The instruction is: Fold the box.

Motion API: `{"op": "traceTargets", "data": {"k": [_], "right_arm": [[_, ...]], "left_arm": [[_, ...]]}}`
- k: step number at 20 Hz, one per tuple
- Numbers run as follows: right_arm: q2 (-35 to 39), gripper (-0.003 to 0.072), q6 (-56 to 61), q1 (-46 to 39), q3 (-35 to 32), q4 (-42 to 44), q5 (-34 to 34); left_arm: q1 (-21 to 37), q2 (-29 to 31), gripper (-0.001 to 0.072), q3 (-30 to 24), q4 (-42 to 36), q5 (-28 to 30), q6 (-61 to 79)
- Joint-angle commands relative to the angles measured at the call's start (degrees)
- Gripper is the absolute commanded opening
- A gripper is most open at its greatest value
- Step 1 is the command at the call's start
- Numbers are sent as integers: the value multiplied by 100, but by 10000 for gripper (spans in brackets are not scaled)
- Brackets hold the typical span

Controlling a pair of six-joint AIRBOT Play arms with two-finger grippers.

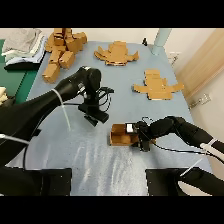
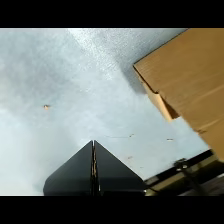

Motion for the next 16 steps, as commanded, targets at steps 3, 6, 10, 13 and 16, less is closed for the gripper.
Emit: {"op": "traceTargets", "data": {"k": [3,6,10,13,16], "right_arm": [[0,484,4,-4,4,2,2],[0,484,4,-4,4,2,2],[0,484,2,-4,4,2,2],[0,484,4,-4,4,0,2],[0,484,4,-4,4,0,0]], "left_arm": [[42,1512,12,-2509,-70,1727,2159],[28,2402,12,-3692,-422,2739,2920],[87,2741,13,-3930,-964,3456,4402],[369,2610,224,-4179,-2288,3626,6902],[378,2291,697,-4625,-3480,4662,8483]]}}
